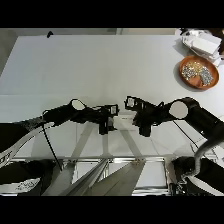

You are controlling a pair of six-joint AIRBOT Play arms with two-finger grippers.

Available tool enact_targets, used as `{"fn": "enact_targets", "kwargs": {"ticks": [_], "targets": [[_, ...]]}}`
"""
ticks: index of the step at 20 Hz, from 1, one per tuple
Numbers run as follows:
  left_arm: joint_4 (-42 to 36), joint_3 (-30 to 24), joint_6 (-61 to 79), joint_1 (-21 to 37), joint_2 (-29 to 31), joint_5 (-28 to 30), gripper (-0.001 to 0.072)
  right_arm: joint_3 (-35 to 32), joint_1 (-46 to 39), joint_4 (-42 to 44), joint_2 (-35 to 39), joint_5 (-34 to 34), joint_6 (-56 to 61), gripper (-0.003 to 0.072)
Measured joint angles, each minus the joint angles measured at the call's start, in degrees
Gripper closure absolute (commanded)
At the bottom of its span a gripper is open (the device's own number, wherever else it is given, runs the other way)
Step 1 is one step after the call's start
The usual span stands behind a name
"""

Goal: Fold the box and place the chain.

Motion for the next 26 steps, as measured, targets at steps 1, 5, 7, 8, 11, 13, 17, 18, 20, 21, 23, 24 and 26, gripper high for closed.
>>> {"fn": "enact_targets", "kwargs": {"ticks": [1, 5, 7, 8, 11, 13, 17, 18, 20, 21, 23, 24, 26], "targets": [[-0.02, 0.00, 0.00, 0.02, 0.00, 0.07, 0.0233, -0.15, 0.37, -0.11, 0.00, -0.83, 0.26, 0.0561], [-0.04, 0.00, 0.00, 0.07, 0.02, 0.33, 0.0233, -0.39, 1.11, -0.31, 0.20, -2.73, 0.68, 0.0561], [-0.07, 0.00, 0.00, 0.07, 0.02, 0.31, 0.0233, -0.44, 1.25, -0.35, 0.61, -3.39, 0.74, 0.0561], [-0.04, 0.00, 0.04, 0.07, 0.00, 0.28, 0.0233, -0.42, 1.31, 0.00, 0.94, -4.22, 0.85, 0.0561], [0.02, 0.00, 0.15, 0.07, 0.00, 0.24, 0.0233, -0.42, 1.33, -0.17, 2.01, -4.57, 0.85, 0.0561], [0.04, 0.02, 0.20, 0.07, 0.00, 0.22, 0.0233, -0.44, 1.36, -0.22, 2.45, -4.66, 0.85, 0.0561], [0.04, 0.02, 0.15, 0.07, 0.00, 0.15, 0.0233, -0.52, 1.36, -0.31, 2.54, -5.33, 0.85, 0.0561], [0.02, 0.00, 0.09, 0.07, 0.00, 0.13, 0.0233, -0.52, 1.38, -0.22, 2.29, -5.64, 0.87, 0.0562], [0.00, 0.02, 0.00, 0.07, 0.00, 0.11, 0.0233, -0.57, 1.38, 0.04, 1.73, -6.69, 0.85, 0.0562], [-0.04, 0.00, -0.04, 0.09, 0.00, 0.11, 0.0233, -0.57, 1.38, 0.04, 1.51, -7.23, 0.85, 0.0562], [-0.09, 0.02, -0.07, 0.09, 0.00, 0.11, 0.0233, -0.61, 1.38, 0.02, 1.25, -8.52, 0.87, 0.0562], [-0.11, 0.00, -0.07, 0.09, 0.00, 0.13, 0.0233, -0.61, 1.38, 0.02, 1.16, -8.98, 0.87, 0.0562], [-0.09, 0.02, -0.04, 0.09, 0.00, 0.11, 0.0233, -0.68, 1.38, 0.04, 1.05, -9.49, 0.87, 0.0562]]}}
